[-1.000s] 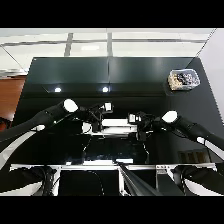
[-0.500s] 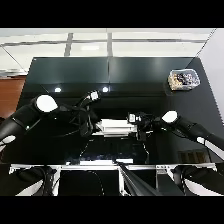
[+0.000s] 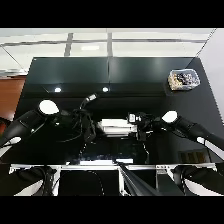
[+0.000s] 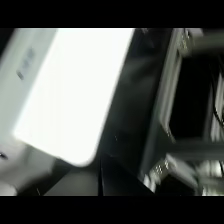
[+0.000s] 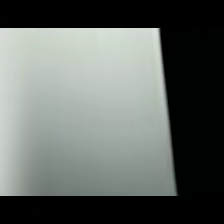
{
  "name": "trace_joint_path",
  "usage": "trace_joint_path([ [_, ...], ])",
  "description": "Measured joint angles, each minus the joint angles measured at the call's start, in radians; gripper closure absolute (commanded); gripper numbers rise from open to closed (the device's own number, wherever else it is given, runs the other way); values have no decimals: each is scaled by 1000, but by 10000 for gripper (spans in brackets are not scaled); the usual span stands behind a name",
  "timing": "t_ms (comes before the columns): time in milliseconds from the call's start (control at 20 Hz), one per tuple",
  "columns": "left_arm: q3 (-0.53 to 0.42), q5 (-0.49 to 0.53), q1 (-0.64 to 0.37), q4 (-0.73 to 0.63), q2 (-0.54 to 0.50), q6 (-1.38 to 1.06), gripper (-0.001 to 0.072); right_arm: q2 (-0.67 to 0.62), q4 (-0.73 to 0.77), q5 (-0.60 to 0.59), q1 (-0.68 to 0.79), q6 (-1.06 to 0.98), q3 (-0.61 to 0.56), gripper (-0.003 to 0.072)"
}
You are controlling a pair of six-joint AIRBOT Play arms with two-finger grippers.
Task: Fold the box and place the chain.
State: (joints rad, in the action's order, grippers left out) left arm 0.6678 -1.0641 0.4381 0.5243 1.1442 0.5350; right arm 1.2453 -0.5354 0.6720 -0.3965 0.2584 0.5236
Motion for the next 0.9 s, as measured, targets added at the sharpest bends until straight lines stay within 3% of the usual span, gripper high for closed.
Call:
trace_joint_path([
  [200,-2,256,0,-165,26,-127,680,0,0,0,0,0,0,386],
  [400,42,401,-1,-156,82,-171,681,0,0,0,0,0,0,385],
  [700,143,327,-1,17,250,-87,679,0,0,0,0,0,0,385],
  [900,175,258,-2,86,310,-35,681,0,0,0,0,0,0,385],
])
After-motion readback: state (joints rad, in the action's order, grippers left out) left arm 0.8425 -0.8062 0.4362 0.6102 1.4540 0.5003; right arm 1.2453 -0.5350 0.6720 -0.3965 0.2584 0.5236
